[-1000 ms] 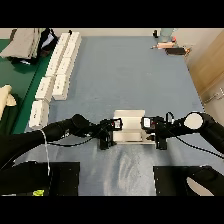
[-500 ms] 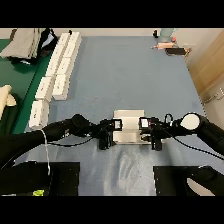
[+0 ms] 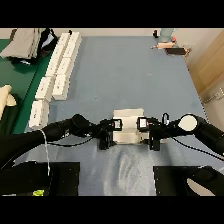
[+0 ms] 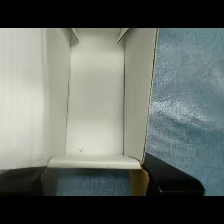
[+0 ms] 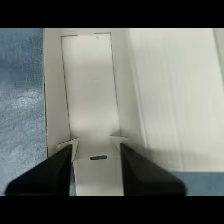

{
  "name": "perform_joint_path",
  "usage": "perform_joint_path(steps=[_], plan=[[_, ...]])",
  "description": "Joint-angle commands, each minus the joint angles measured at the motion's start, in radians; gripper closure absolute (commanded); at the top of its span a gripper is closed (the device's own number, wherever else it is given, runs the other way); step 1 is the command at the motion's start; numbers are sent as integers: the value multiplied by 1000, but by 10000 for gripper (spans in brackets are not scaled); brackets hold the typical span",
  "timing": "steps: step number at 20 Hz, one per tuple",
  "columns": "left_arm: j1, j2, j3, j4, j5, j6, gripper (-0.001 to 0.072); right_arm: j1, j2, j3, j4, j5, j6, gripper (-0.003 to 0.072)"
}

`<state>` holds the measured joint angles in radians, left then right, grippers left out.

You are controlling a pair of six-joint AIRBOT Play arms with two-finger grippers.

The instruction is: Fold the box.

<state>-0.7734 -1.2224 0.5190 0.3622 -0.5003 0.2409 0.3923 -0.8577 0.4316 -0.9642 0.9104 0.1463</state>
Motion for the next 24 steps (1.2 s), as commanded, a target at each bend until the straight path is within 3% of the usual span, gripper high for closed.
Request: perform_joint_path(steps=[1,2,4,6,9,10,13,16,21,24], plan=[[0,0,1,2,0,2,334,1,38,10,-116,2,196,409],[0,0,1,2,0,2,334,1,61,17,-195,8,296,544],[0,0,1,2,0,2,335,0,105,34,-344,29,552,685],[0,0,1,1,0,2,334,0,147,67,-535,68,902,685],[0,0,1,1,0,2,334,-40,177,118,-984,194,1532,686],[0,0,1,2,0,2,334,-78,175,125,-1040,251,1656,686],[0,0,1,1,0,2,334,-240,121,119,-892,330,1693,686],[0,0,1,2,0,2,334,-347,23,98,-607,287,1589,687],[0,0,1,2,1,2,334,-355,-136,85,-267,221,1395,687],[0,0,1,2,0,2,334,-355,-145,87,-119,250,1302,688]])
